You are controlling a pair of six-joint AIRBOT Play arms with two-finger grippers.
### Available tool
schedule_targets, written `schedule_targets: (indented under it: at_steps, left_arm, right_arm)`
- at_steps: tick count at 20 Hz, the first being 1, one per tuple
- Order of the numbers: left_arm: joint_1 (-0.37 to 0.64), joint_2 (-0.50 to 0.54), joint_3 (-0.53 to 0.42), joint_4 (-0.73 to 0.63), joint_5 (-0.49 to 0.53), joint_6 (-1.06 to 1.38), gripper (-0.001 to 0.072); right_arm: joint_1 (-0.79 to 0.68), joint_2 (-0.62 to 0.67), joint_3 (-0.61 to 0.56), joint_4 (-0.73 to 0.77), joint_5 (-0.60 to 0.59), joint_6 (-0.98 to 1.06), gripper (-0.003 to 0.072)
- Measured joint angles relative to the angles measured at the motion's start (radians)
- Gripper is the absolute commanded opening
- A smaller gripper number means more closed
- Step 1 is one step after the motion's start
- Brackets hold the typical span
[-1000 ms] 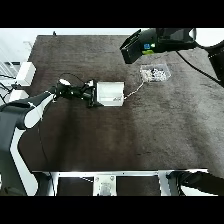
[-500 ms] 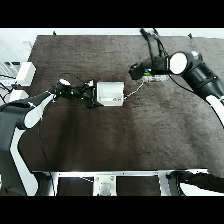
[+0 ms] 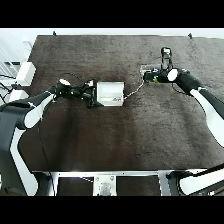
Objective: Fold the box and place the chain.
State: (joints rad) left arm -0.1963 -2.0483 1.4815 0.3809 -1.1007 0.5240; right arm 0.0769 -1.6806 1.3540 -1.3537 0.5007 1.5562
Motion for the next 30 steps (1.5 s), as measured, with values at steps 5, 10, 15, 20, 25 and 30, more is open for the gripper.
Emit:
schedule_targets:
  at_steps: [5, 10, 15, 20, 25, 30]
  left_arm:
    - [0.000, 0.000, 0.000, 0.000, 0.000, 0.000, 0.0349]
    - [0.000, 0.000, 0.000, 0.000, 0.000, 0.000, 0.0349]
    - [0.000, 0.000, 0.000, 0.000, 0.000, 0.000, 0.0349]
    - [0.000, 0.000, 0.000, 0.000, 0.000, 0.000, 0.0349]
    - [0.000, 0.000, 0.000, 0.000, 0.000, 0.000, 0.0349]
    - [0.000, 0.000, 0.000, 0.000, 0.000, 0.000, 0.0349]
  right_arm:
    - [-0.012, -0.119, 0.097, 0.044, 0.031, 0.003, 0.0443]
    - [-0.011, -0.165, 0.121, 0.073, 0.060, -0.006, 0.0409]
    - [-0.005, -0.204, 0.127, 0.116, 0.032, -0.034, 0.0006]
    - [0.007, -0.154, 0.130, 0.148, 0.061, -0.078, 0.0004]
    - [0.059, 0.093, 0.126, 0.154, 0.233, -0.125, 0.0005]
    - [0.176, 0.357, 0.116, 0.130, 0.336, -0.145, 0.0005]
